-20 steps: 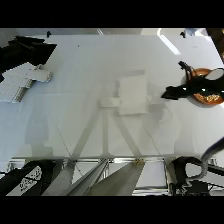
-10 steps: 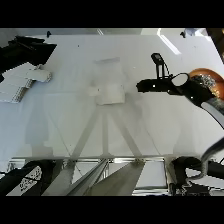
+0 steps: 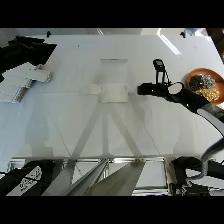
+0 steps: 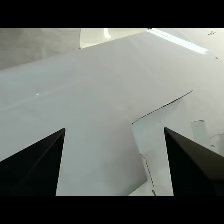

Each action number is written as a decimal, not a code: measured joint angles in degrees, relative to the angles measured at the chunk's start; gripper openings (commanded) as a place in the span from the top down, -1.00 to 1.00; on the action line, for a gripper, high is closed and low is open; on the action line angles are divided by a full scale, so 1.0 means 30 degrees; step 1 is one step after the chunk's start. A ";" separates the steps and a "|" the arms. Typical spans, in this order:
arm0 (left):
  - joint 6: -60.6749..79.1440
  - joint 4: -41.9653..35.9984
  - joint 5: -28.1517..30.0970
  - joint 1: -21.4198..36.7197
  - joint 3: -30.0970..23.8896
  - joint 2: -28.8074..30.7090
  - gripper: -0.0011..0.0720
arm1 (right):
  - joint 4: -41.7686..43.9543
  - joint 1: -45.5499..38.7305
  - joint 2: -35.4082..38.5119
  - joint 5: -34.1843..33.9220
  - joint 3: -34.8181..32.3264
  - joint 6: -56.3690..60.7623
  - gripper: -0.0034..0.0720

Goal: Fold the box and place the chain.

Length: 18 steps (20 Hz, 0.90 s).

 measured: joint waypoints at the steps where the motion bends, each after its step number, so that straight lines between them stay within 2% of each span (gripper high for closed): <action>1: 0.0000 0.0000 0.0000 0.0000 0.0000 0.0000 -0.93 | 0.0007 0.0007 -0.0007 -0.0131 -0.0117 0.0007 0.88; 18: -0.0197 -0.0517 -0.0044 -0.0036 0.0000 0.0000 -0.93 | -0.0022 0.0007 -0.0022 -0.0525 -0.0415 -0.0022 0.87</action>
